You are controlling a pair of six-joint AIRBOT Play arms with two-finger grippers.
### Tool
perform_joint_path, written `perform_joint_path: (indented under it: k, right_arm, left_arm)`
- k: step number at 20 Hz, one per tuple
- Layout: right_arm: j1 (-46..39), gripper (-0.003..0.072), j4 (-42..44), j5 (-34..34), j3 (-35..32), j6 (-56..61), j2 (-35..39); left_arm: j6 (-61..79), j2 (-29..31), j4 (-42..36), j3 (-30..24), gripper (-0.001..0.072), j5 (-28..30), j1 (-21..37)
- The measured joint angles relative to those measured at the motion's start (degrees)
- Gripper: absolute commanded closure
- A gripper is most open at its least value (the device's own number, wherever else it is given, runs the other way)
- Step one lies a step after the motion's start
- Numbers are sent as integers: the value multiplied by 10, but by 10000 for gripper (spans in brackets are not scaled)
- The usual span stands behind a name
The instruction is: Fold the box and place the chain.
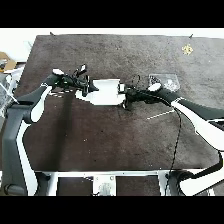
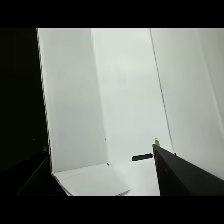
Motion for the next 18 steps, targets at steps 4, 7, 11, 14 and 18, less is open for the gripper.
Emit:
perform_joint_path:
  k: [4, 7, 11, 14, 18]
  right_arm:
    - [-14, 9, 6, 9, 36, 18, -1]
    - [-25, 7, 8, 23, 64, 37, -12]
    - [-40, -1, 7, 63, 111, 58, -46]
    - [-50, -1, -2, 100, 146, 72, -67]
    - [-63, -1, -17, 157, 197, 101, -104]
  left_arm:
    - [0, 0, 0, 0, 698, 0, 0]
    - [0, 0, 0, 0, 698, 0, 0]
    - [0, 0, 0, 0, 698, 0, 0]
    - [0, 0, 0, 0, 698, 0, 0]
    - [0, 0, 0, 0, 698, 0, 0]
